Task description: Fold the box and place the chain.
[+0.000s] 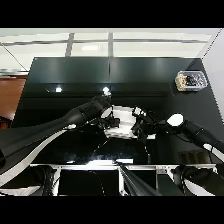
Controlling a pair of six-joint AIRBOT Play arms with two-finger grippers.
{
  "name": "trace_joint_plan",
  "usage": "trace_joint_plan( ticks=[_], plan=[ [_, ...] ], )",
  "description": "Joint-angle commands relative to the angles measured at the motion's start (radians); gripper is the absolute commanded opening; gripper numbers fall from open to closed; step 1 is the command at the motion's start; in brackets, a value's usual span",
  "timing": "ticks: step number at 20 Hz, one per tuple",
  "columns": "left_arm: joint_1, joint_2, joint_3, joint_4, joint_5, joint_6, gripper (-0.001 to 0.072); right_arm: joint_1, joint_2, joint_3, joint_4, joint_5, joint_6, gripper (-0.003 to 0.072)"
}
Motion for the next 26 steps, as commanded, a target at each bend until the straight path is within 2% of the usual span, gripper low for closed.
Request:
trace_joint_plan(
  ticks=[1,3,7,11,14,17,20,23,26],
  plan=[
    [0.0,-0.001,0.0,-0.002,0.003,0.002,0.0031,-0.008,0.005,0.001,-0.006,-0.003,0.044,0.0023],
    [0.0,-0.001,0.0,-0.021,0.006,0.002,0.0031,-0.042,0.046,0.017,-0.068,0.012,0.272,0.0022],
    [0.0,-0.001,0.0,-0.027,0.007,0.003,0.0031,-0.246,0.2,0.06,-0.364,0.195,0.794,0.0022],
    [0.0,-0.001,0.0,-0.029,0.016,0.002,0.0031,-0.508,0.267,0.043,-0.395,0.228,1.145,0.0022],
    [0.0,-0.001,0.0,-0.028,0.026,0.002,0.0031,-0.544,0.261,-0.006,-0.473,0.265,1.293,0.0023],
    [0.0,-0.001,0.0,-0.029,0.031,0.002,0.0031,-0.541,0.24,-0.066,-0.452,0.274,1.327,0.0022],
    [0.0,-0.001,0.0,-0.035,0.042,0.002,0.0031,-0.493,0.2,-0.126,-0.348,0.286,1.296,0.0022],
    [0.0,-0.001,0.0,-0.035,0.046,0.002,0.0031,-0.422,0.114,-0.134,-0.151,0.294,1.075,0.0022],
    [0.0,-0.001,0.0,-0.035,0.044,0.002,0.0031,-0.418,0.067,-0.126,0.047,0.275,0.9,0.0023]
  ],
)
